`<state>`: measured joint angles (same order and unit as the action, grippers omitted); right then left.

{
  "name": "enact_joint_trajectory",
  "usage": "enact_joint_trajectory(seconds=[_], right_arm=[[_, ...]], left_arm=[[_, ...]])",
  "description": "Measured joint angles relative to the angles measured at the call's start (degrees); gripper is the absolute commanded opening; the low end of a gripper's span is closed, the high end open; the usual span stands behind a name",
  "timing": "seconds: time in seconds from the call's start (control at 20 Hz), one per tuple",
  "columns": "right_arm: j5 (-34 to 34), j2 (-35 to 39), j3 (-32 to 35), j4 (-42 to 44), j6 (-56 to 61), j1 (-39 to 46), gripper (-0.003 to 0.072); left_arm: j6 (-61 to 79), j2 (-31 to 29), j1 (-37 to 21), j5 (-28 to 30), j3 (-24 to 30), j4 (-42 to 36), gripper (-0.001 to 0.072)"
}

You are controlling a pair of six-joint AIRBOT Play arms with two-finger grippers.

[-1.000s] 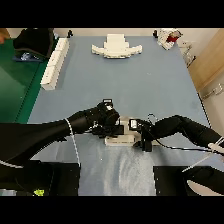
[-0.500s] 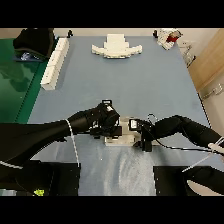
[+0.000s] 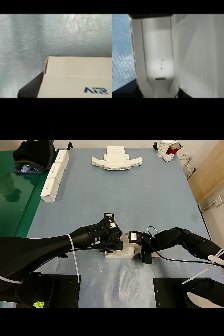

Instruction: Fold the box.

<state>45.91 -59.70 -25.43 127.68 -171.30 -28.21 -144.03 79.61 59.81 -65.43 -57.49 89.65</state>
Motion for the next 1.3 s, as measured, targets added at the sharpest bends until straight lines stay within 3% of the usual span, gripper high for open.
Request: enact_joint_trajectory(seconds=[0.2,0.25,0.35,0.65,0.9,0.95,1.0,1.05,1.3], right_arm=[[0.0,0.0,0.0,0.0,0.02,0.0,0.0451],[0.0,0.0,0.0,0.0,0.04,0.0,0.0451],[0.0,0.0,0.0,0.0,0.04,0.0,0.0451],[0.0,0.0,0.0,0.0,0.11,0.0,0.0451],[0.02,0.0,0.0,0.0,0.13,0.0,0.0451],[0.02,0.0,0.0,0.0,0.13,0.0,0.0451],[0.0,0.0,0.0,0.0,0.13,0.0,0.0451],[0.02,0.0,0.0,0.0,0.13,0.0,0.0451],[0.02,0.0,0.0,0.0,0.15,0.0,0.0451]], left_arm=[[-0.02,0.5,0.44,0.37,0.0,0.33,0.0106],[-0.02,0.61,0.48,0.44,0.0,0.33,0.0146],[0.0,0.68,0.55,0.52,0.0,0.28,0.054],[0.26,-0.9,0.55,0.85,-0.02,0.2,0.054],[2.58,-7.61,0.55,-0.31,-0.07,-0.39,0.0537],[3.26,-9.27,0.55,-0.74,-0.07,-0.55,0.0448],[3.74,-11.1,0.55,-1.53,-0.07,-0.87,0.0162],[4.28,-12.68,0.55,-2.64,-0.07,-1.05,0.0012],[11.82,-18.08,0.55,-6.56,-0.07,-1.25,0.0012]])
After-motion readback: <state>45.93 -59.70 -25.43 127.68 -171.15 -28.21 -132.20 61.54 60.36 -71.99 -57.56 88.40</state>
